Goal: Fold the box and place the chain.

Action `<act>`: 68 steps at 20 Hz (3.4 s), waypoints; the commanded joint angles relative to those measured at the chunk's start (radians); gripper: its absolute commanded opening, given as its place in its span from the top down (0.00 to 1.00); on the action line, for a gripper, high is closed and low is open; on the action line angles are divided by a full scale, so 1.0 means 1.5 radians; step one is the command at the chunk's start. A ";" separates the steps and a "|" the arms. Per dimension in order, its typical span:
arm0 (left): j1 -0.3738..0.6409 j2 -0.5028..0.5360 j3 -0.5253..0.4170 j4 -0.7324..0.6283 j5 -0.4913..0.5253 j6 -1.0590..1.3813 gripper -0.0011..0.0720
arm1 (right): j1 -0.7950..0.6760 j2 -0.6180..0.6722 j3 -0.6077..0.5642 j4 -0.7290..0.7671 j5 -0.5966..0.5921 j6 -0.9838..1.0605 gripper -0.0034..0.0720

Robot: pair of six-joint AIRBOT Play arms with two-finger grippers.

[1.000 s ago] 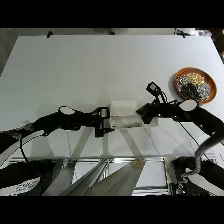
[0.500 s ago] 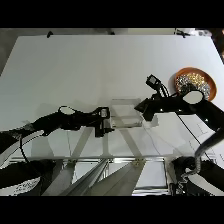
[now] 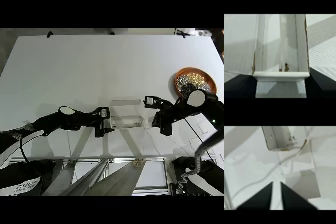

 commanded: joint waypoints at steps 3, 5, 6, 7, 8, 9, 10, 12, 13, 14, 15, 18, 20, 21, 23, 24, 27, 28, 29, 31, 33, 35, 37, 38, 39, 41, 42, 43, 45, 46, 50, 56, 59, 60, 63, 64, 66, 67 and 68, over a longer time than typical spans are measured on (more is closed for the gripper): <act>0.001 0.001 0.000 0.000 0.000 0.000 0.70 | 0.003 -0.043 -0.011 0.005 -0.113 -0.109 0.37; 0.001 0.001 0.000 0.000 0.000 0.000 0.70 | 0.023 -0.066 -0.011 0.034 -0.114 -0.175 0.55; 0.001 0.001 0.000 0.000 0.000 0.000 0.70 | 0.032 -0.077 -0.011 0.046 -0.120 -0.200 0.57; 0.001 0.001 0.000 0.000 0.000 0.000 0.70 | 0.038 -0.088 -0.011 0.056 -0.130 -0.208 0.57; 0.001 0.001 0.000 0.000 0.000 0.000 0.70 | 0.044 -0.101 -0.011 0.061 -0.140 -0.208 0.57; 0.001 0.001 0.000 0.000 0.000 0.000 0.70 | 0.050 -0.113 -0.011 0.062 -0.144 -0.207 0.57; 0.001 0.001 0.000 0.000 0.000 0.000 0.70 | 0.056 -0.123 -0.011 0.062 -0.145 -0.207 0.57; 0.001 0.001 0.000 0.000 0.000 0.000 0.70 | 0.067 -0.129 -0.011 0.065 -0.145 -0.208 0.68; 0.001 0.001 0.000 0.000 0.000 0.000 0.70 | 0.070 -0.129 -0.011 0.071 -0.146 -0.208 0.73; 0.001 0.001 0.000 0.000 0.000 0.000 0.70 | 0.073 -0.129 -0.011 0.080 -0.147 -0.207 0.73; 0.001 0.001 0.000 0.000 0.000 0.000 0.70 | 0.078 -0.129 -0.011 0.081 -0.148 -0.208 0.73; 0.001 0.001 0.000 0.000 0.000 0.000 0.70 | 0.092 -0.129 -0.011 0.082 -0.168 -0.207 0.73; 0.001 0.001 0.000 0.000 0.000 0.000 0.70 | 0.105 -0.129 -0.011 0.094 -0.183 -0.207 0.73; 0.001 0.001 0.000 0.000 0.000 0.000 0.70 | 0.112 -0.129 -0.011 0.097 -0.188 -0.207 0.73; 0.001 0.001 0.000 0.000 0.000 0.000 0.70 | 0.124 -0.129 -0.011 0.097 -0.200 -0.207 0.76; 0.001 0.001 0.000 0.000 0.000 0.000 0.70 | 0.129 -0.129 -0.011 0.097 -0.205 -0.207 0.76; 0.001 0.001 0.000 0.000 0.000 0.000 0.70 | 0.143 -0.130 -0.011 0.101 -0.207 -0.207 0.85; 0.001 0.001 0.000 0.000 0.000 0.000 0.70 | 0.148 -0.132 -0.011 0.105 -0.207 -0.207 0.85; 0.001 0.001 0.000 0.000 0.000 0.000 0.70 | 0.153 -0.134 -0.011 0.106 -0.207 -0.207 0.85; 0.001 0.001 0.000 0.000 0.000 0.000 0.70 | 0.158 -0.141 -0.011 0.106 -0.207 -0.207 0.78; 0.001 0.001 0.000 0.000 0.000 0.000 0.70 | 0.158 -0.144 -0.011 0.105 -0.204 -0.204 0.71; 0.001 0.001 0.000 0.000 0.000 0.000 0.70 | 0.158 -0.143 -0.011 0.105 -0.204 -0.205 0.71; 0.001 0.001 0.000 0.000 0.000 0.000 0.70 | 0.158 -0.134 -0.011 0.097 -0.204 -0.204 0.72; 0.001 0.001 0.000 0.000 0.000 0.000 0.70 | 0.158 -0.123 -0.011 0.087 -0.203 -0.204 0.72; 0.001 0.001 0.000 0.000 0.000 0.000 0.70 | 0.155 -0.105 -0.011 0.076 -0.198 -0.204 0.72; 0.001 0.001 0.000 0.000 0.000 0.000 0.70 | 0.135 -0.065 -0.011 0.068 -0.184 -0.184 0.72; 0.001 0.001 0.000 0.000 0.000 0.000 0.70 | 0.120 -0.045 -0.011 0.068 -0.172 -0.162 0.72; 0.001 0.001 0.000 0.000 0.000 0.000 0.70 | 0.099 -0.024 -0.011 0.068 -0.151 -0.146 0.72; 0.001 0.001 0.000 0.000 0.000 0.000 0.70 | 0.048 0.011 -0.011 0.068 -0.097 -0.123 0.72; 0.001 0.001 0.000 0.000 0.000 0.000 0.70 | 0.022 0.027 -0.011 0.068 -0.070 -0.108 0.72; 0.001 0.001 0.000 0.000 0.000 0.000 0.70 | -0.103 0.069 -0.011 0.072 -0.005 0.132 0.94; 0.001 0.001 0.000 0.000 0.000 0.000 0.70 | -0.197 0.038 -0.022 0.044 -0.007 0.476 0.94; 0.001 0.001 0.000 0.000 0.000 0.000 0.70 | -0.197 -0.019 -0.056 0.041 -0.032 0.498 0.94; 0.001 0.001 0.000 0.000 0.000 0.000 0.70 | -0.197 -0.038 -0.069 0.041 -0.045 0.506 0.94; 0.001 0.001 0.000 0.000 0.000 0.000 0.70 | -0.179 -0.086 -0.093 0.043 -0.095 0.503 0.94; 0.001 0.001 0.000 0.000 0.000 0.000 0.70 | -0.172 -0.100 -0.098 0.044 -0.113 0.495 0.94; 0.001 0.001 0.000 0.000 0.000 0.000 0.70 | -0.155 -0.131 -0.105 0.066 -0.136 0.488 0.94; 0.001 0.001 0.000 0.000 0.000 0.000 0.70 | -0.146 -0.141 -0.105 0.089 -0.137 0.472 0.94; 0.001 0.001 0.000 0.000 0.000 0.000 0.70 | -0.140 -0.144 -0.105 0.115 -0.137 0.450 0.94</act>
